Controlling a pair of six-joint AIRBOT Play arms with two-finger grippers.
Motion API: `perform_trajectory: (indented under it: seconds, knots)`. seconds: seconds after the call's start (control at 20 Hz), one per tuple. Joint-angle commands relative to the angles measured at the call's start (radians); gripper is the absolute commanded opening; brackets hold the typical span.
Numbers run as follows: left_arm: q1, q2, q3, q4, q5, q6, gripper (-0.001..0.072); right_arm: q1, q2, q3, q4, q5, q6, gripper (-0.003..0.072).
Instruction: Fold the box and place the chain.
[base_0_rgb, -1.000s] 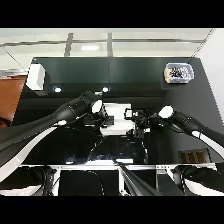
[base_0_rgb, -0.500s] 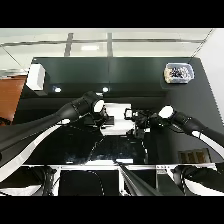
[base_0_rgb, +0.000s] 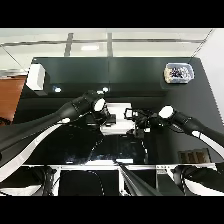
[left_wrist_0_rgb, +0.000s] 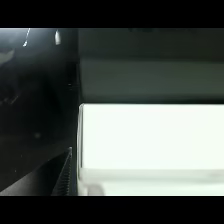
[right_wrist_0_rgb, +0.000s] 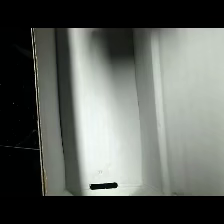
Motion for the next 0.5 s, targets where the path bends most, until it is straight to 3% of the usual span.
perform_trajectory:
  seconds: [0.0, 0.05, 0.1, 0.45]
  knots:
    - [0.000, -0.002, 0.004, 0.012, -0.008, 0.002, 0.0351, 0.000, 0.000, 0.000, 0.000, 0.001, 0.000, 0.0129]
    - [0.000, -0.002, 0.004, 0.012, -0.009, 0.002, 0.0088, 0.000, 0.000, 0.000, 0.000, 0.001, 0.000, 0.0129]
    - [0.000, -0.004, 0.004, 0.011, -0.009, -0.010, 0.0022, 0.000, 0.000, 0.000, 0.000, 0.001, 0.000, 0.0129]
    - [0.000, -0.005, 0.004, 0.015, -0.031, -0.005, 0.0024, 0.000, 0.000, 0.000, 0.000, 0.002, 0.000, 0.0129]
